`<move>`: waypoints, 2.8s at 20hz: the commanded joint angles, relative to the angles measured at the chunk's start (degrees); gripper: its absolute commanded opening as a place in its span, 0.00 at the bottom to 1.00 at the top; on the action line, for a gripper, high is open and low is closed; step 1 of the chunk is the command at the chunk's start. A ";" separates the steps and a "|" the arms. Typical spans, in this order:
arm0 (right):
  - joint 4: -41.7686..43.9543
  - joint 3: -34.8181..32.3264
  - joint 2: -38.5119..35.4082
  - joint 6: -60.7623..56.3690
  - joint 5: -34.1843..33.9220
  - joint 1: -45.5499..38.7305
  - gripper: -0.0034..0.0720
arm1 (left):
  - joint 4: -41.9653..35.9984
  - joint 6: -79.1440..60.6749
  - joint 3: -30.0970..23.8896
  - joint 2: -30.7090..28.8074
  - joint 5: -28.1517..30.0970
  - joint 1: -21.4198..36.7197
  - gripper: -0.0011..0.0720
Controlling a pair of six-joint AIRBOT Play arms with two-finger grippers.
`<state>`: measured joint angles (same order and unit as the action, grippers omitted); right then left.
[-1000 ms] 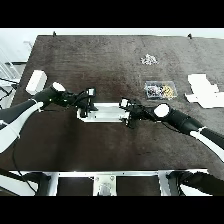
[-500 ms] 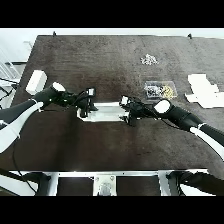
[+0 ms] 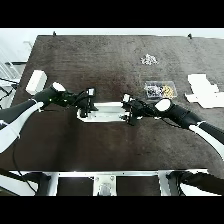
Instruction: Fold the box and place the chain.
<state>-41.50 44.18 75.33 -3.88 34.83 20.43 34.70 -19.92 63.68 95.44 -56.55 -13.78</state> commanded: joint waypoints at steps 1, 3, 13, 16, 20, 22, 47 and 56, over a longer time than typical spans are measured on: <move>0.26 0.15 0.42 1.07 0.76 -1.16 0.87 | 0.00 -0.02 0.00 0.02 -0.04 0.00 0.04; 1.18 0.46 0.76 2.89 2.01 -1.11 0.87 | 0.00 -0.02 0.00 0.00 -0.02 0.00 0.04; 2.05 5.92 6.95 4.37 11.47 -1.18 0.87 | 0.00 -0.02 0.00 0.00 0.00 0.00 0.04; 1.95 5.92 8.81 4.92 16.02 -1.31 0.87 | 0.00 -0.02 0.00 0.00 0.00 0.00 0.04; 2.08 5.95 9.51 8.70 13.86 -1.31 0.87 | 0.00 -0.02 0.00 0.02 0.00 0.00 0.04; 2.32 6.14 10.08 9.07 13.62 -1.31 0.87 | -0.02 -0.02 0.00 0.02 0.00 0.00 0.04; 0.13 14.34 17.70 9.07 18.12 -4.28 0.87 | -0.02 -0.02 0.00 0.02 0.00 0.00 0.04; 0.09 14.38 17.84 9.07 15.98 -3.17 0.87 | -0.02 -0.02 0.00 0.02 -0.02 0.00 0.04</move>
<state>-41.54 58.50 93.12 5.21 51.68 17.06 34.65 -19.92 63.68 95.44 -56.55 -13.82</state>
